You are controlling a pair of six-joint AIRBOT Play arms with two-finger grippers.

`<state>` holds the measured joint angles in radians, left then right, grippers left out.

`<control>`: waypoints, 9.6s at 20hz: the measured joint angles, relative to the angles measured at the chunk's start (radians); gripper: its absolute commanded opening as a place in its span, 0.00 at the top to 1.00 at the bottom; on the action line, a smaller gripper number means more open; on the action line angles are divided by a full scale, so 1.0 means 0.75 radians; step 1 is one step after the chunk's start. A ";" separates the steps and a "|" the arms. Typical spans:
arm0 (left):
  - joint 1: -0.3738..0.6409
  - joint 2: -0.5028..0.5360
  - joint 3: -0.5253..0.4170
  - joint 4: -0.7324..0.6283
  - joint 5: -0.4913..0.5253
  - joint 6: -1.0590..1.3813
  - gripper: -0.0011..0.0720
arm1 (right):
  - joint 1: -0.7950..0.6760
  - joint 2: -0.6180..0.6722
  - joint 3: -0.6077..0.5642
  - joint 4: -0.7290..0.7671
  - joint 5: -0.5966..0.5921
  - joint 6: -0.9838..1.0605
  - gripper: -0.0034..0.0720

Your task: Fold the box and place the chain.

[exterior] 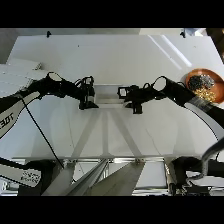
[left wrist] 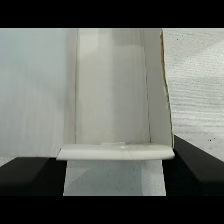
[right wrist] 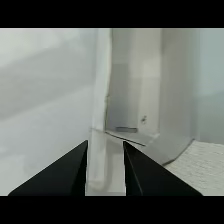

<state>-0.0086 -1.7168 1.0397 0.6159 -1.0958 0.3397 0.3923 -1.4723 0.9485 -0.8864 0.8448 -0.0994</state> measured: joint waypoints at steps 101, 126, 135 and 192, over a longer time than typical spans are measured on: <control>0.001 0.000 0.000 0.001 0.000 0.000 0.75 | -0.327 0.145 -0.002 -0.310 0.119 1.377 0.95; 0.001 0.000 0.000 0.000 0.000 -0.001 0.75 | -0.367 -0.014 -0.002 0.211 0.283 1.214 0.94; 0.001 0.000 0.000 0.001 0.000 0.000 0.75 | -0.457 -0.059 -0.041 0.154 0.228 1.244 0.95; 0.001 0.000 0.000 0.001 0.000 0.000 0.75 | -0.201 -0.171 -0.049 0.723 0.091 0.917 0.42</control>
<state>-0.0078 -1.7168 1.0397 0.6163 -1.0958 0.3397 0.2417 -1.6005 0.9115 -0.3439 0.9131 0.5880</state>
